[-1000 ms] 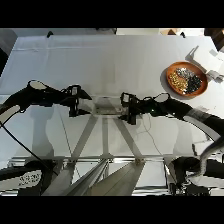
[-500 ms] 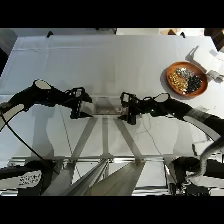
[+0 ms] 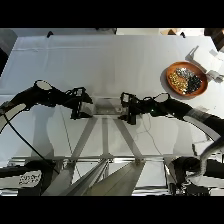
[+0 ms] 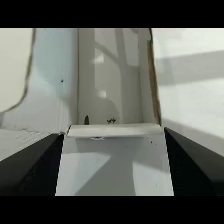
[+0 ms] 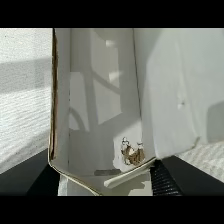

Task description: Fold the box and place the chain.

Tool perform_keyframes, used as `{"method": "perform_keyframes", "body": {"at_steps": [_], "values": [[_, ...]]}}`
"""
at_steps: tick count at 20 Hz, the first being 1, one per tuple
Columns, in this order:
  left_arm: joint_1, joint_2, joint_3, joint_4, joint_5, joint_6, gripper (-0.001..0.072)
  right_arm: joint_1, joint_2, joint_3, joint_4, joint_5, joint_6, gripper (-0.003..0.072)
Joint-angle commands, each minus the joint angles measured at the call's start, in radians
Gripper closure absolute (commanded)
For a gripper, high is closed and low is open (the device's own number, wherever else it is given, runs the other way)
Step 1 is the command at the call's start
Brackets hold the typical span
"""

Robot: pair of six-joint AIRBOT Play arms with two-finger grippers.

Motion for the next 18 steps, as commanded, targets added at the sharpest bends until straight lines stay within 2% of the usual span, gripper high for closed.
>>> {"method": "perform_keyframes", "body": {"at_steps": [1, 4, 11, 18], "values": [[0.0, -0.037, 0.001, -0.041, 0.02, -0.023, 0.0013, 0.0, 0.0, 0.0, 0.0, 0.0, -0.001, 0.0148], [-0.003, -0.06, 0.001, -0.104, 0.055, -0.018, 0.0013, 0.0, 0.0, 0.0, 0.0, 0.0, -0.001, 0.0148], [-0.069, -0.07, 0.001, -0.101, 0.076, 0.069, 0.0014, 0.0, 0.0, 0.0, 0.0, 0.0, 0.0, 0.0148], [-0.076, -0.102, 0.003, -0.08, 0.092, 0.071, 0.0016, 0.0, 0.0, 0.0, 0.0, 0.0, 0.0, 0.0148]]}}
